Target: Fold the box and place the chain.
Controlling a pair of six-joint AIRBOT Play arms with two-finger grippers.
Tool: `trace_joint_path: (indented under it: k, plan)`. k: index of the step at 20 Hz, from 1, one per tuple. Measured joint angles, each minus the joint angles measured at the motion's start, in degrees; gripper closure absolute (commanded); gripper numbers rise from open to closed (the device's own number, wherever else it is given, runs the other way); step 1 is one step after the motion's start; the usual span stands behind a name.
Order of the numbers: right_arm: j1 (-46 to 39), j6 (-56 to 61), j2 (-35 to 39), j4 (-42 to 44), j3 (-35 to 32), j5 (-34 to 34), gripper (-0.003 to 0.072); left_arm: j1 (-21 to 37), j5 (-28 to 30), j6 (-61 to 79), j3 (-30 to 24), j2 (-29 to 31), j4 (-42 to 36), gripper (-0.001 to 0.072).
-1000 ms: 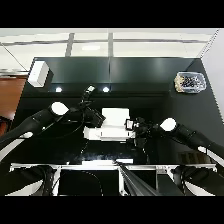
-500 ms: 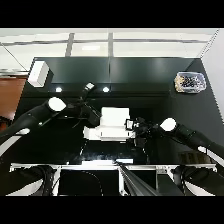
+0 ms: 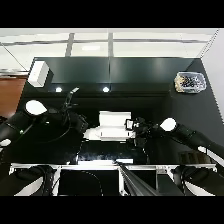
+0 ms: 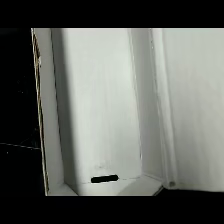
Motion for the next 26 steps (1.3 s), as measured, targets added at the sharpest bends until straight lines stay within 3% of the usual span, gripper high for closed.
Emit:
trace_joint_path:
  k: [6, 18, 19, 20, 21, 23, 24, 26]
  plan:
    - [0.0, 0.0, 0.0, 0.0, 0.0, 0.0, 0.0314, -3.7, 4.3, 5.3, -3.2, -4.5, -5.1, 0.0684]
    - [0.0, 0.0, 0.0, 0.0, 0.0, 0.0, 0.0314, -0.9, 7.1, 5.6, -3.7, -5.8, 6.1, 0.0680]
    - [0.0, 0.0, 0.0, 0.0, 0.0, 0.0, 0.0313, -0.8, 7.1, 5.7, -3.7, -5.8, 7.4, 0.0624]
    - [0.0, 0.0, 0.0, 0.0, 0.0, 0.0, 0.0314, -0.8, 7.1, 6.4, -3.7, -5.8, 8.5, 0.0514]
    - [0.0, 0.0, 0.0, 0.0, 0.0, 0.0, 0.0314, -0.9, 7.1, 7.8, -3.7, -5.7, 9.3, 0.0350]
    - [0.0, 0.0, 0.0, 0.0, 0.0, 0.0, 0.0314, -1.7, 6.8, 12.5, -3.7, -5.6, 10.5, 0.0110]
    - [0.0, 0.0, 0.0, 0.0, 0.0, 0.0, 0.0314, -2.4, 6.3, 15.5, -3.7, -5.4, 10.7, 0.0066]
    - [0.0, 0.0, 0.0, 0.0, 0.0, 0.0, 0.0314, -3.7, 6.4, 21.6, -3.7, -5.0, 11.3, 0.0064]
